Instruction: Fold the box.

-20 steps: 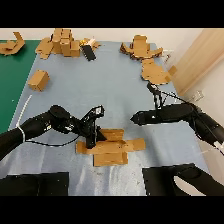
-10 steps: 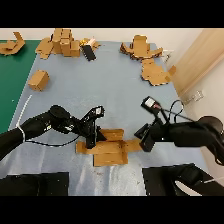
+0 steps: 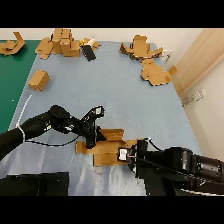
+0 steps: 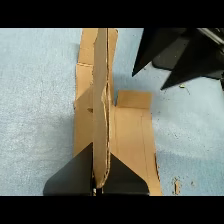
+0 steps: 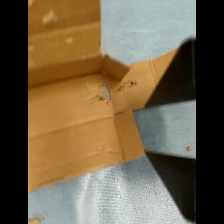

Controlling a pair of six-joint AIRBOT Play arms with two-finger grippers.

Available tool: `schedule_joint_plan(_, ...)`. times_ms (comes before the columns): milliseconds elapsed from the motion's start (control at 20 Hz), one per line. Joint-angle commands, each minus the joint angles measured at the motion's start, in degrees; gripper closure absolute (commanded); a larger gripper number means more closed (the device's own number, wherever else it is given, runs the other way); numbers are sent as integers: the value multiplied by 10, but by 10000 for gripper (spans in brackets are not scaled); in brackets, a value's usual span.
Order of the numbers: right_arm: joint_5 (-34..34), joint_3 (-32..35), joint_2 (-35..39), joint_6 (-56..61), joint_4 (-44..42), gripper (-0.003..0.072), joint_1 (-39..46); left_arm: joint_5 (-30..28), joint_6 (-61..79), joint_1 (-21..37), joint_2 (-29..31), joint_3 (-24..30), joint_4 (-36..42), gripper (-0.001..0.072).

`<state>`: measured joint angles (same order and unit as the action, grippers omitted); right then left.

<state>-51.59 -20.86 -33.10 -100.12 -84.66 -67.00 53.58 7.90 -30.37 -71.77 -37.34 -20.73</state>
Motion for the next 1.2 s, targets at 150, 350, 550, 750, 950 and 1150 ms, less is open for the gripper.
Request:
schedule_joint_plan(150,71,12,-43,6,20,210,-53,0,0,0,0,0,0,699)
schedule_joint_plan(350,102,12,-96,-31,2,209,-53,0,0,0,0,0,0,699)
schedule_joint_plan(550,123,12,-117,-34,41,210,-70,0,0,0,0,0,0,698)
schedule_joint_plan(750,131,12,-126,-33,91,210,-71,0,0,0,0,0,0,699)
schedule_joint_plan(950,136,4,-125,-28,114,211,-71,0,0,0,0,0,0,699)
schedule_joint_plan(1150,135,-10,-125,-28,113,210,-71,0,0,0,0,0,0,699)
